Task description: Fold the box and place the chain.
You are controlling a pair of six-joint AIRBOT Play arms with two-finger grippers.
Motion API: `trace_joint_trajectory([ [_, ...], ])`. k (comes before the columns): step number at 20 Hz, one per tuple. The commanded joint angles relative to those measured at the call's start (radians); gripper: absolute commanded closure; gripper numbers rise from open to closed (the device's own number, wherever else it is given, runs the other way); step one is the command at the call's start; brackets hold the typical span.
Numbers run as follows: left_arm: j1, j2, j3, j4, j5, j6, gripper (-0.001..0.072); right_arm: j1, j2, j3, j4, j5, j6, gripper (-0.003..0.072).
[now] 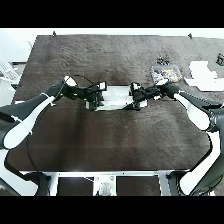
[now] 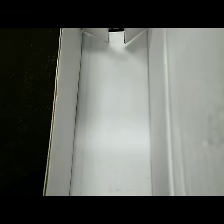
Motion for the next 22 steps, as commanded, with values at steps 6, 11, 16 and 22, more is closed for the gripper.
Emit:
trace_joint_trajectory([
  [6,-0.014,-0.014,0.0,-0.064,0.052,0.01,0.0275,0.001,0.0,0.0,0.0,-0.001,0.0,0.0137],
  [11,-0.014,-0.043,0.001,-0.096,0.052,0.002,0.0275,0.001,0.0,0.0,0.0,-0.001,0.0,0.0137],
  [16,-0.013,-0.043,0.001,-0.101,0.064,0.006,0.0045,0.001,0.0,0.0,0.0,-0.001,0.0,0.0137],
  [22,-0.013,-0.043,0.001,-0.1,0.074,0.006,0.0046,0.001,0.0,0.0,0.0,-0.001,0.0,0.0137],
])
